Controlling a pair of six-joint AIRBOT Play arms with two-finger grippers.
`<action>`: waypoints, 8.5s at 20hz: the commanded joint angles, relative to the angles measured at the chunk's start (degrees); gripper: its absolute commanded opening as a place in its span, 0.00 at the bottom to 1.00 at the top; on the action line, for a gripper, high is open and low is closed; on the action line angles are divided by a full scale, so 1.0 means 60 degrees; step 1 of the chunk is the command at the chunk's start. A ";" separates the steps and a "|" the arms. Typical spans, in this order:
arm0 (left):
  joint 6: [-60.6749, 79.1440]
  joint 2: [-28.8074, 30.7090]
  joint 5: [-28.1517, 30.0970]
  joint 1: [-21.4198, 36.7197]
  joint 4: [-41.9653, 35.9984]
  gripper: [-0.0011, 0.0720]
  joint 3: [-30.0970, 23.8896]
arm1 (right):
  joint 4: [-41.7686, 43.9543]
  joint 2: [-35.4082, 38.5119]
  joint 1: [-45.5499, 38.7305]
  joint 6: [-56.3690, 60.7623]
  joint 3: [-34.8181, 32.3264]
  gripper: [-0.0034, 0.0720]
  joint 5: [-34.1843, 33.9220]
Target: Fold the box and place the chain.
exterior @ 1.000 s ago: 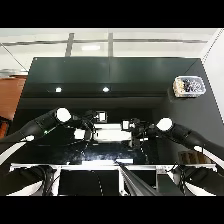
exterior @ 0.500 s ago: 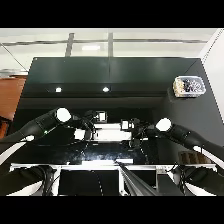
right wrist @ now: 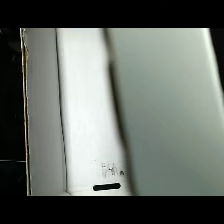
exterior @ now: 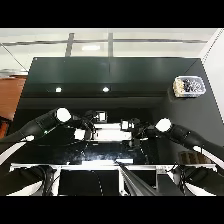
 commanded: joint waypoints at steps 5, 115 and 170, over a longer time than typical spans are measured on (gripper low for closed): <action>0.0007 -0.0007 0.0044 -0.0004 0.0000 0.06 0.0007 | -0.0025 -0.0007 0.0015 0.0011 0.0007 0.96 0.0004; 0.1115 0.1315 -0.0452 0.0444 -0.1497 0.31 -0.1395 | -0.0029 -0.0007 0.0015 0.0066 0.0007 0.74 -0.0047; -1.0710 0.0860 -0.2911 0.4182 -0.0871 0.98 -0.2146 | -0.0025 -0.0007 0.0015 0.0069 0.0007 0.74 -0.0047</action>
